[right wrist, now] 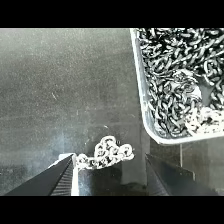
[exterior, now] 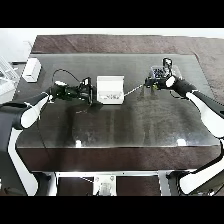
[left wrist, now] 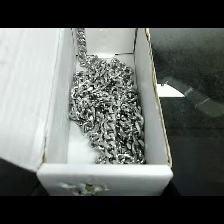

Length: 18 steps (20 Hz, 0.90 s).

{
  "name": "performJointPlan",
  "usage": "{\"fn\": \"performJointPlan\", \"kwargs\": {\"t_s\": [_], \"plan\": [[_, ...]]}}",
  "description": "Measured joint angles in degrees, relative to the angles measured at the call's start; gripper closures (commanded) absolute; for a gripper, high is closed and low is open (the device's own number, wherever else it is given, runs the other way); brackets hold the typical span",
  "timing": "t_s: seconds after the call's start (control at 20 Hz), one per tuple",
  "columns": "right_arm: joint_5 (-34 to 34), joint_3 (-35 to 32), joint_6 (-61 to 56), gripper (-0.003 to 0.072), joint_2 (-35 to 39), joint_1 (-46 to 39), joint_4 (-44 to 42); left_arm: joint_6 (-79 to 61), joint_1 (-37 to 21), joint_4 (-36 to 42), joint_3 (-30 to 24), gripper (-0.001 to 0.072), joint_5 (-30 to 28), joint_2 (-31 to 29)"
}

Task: Fold the box and place the chain.

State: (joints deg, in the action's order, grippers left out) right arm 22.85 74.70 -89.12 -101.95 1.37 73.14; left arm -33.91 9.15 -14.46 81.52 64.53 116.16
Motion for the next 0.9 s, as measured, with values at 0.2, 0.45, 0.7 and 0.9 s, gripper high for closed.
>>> {"fn": "performJointPlan", "kwargs": {"t_s": [0.2, 0.45, 0.7, 0.9], "plan": [[0.83, 0.57, 1.07, 0.0292, -1.36, 0.02, 0.13, 0.00, 0.00, 0.02, 0.02, 0.0478, 0.00, 0.00], [3.65, 1.18, 1.22, 0.0474, -2.43, 0.31, -0.11, 0.00, 0.00, 0.00, 0.00, 0.0478, 0.00, 0.00], [6.45, 1.33, 1.20, 0.0682, -2.67, 0.42, 0.33, 0.00, 0.00, 0.00, 0.00, 0.0478, 0.00, 0.00], [8.98, 1.66, 1.25, 0.0682, -1.79, 0.87, 1.01, 0.00, 0.00, 0.00, 0.00, 0.0478, 0.00, 0.00]]}}
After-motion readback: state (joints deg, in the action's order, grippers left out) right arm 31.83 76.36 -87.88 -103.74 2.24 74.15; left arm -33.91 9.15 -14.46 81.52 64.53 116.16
